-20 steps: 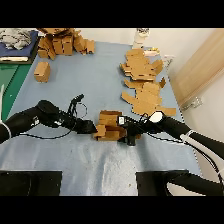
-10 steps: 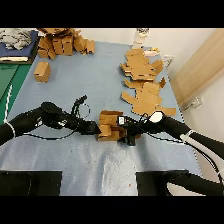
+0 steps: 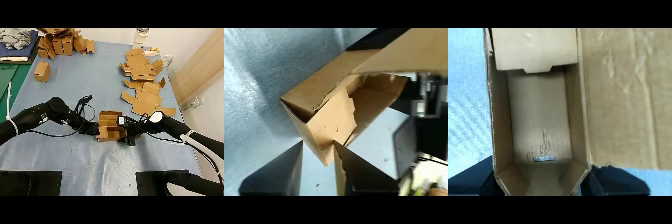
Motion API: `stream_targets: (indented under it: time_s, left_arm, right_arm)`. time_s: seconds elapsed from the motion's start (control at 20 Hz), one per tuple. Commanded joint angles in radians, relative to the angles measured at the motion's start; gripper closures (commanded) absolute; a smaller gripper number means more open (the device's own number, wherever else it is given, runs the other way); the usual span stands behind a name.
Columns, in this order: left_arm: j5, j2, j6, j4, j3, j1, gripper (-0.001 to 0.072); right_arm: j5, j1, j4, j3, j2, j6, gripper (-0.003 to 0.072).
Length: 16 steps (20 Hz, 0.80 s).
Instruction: Fold the box.
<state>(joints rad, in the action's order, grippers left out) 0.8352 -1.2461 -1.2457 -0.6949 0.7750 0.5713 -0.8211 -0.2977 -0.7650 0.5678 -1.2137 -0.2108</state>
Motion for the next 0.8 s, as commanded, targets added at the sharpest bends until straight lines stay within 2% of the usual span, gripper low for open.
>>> stream_targets:
  time_s: [0.0, 0.25, 0.5, 0.6, 0.75]
  left_arm:
    - [-0.063, -0.001, -0.227, -0.171, 0.062, 0.072, 0.0331]
    - [-0.075, -0.001, -0.412, -0.260, 0.100, 0.130, 0.0330]
    - [-0.048, -0.002, -0.650, -0.447, 0.130, 0.204, 0.0329]
    - [-0.047, -0.003, -0.721, -0.477, 0.139, 0.227, 0.0288]
    - [-0.047, -0.016, -0.784, -0.484, 0.143, 0.257, 0.0283]
  right_arm:
    - [-0.001, 0.000, 0.000, 0.000, 0.000, 0.000, 0.0094]
    - [-0.001, 0.000, 0.000, 0.000, 0.000, 0.000, 0.0093]
    - [0.000, 0.000, -0.002, 0.000, 0.000, 0.001, 0.0093]
    - [0.000, 0.000, -0.001, 0.000, 0.000, 0.001, 0.0093]
    - [0.000, 0.000, -0.002, 0.000, 0.000, 0.001, 0.0093]
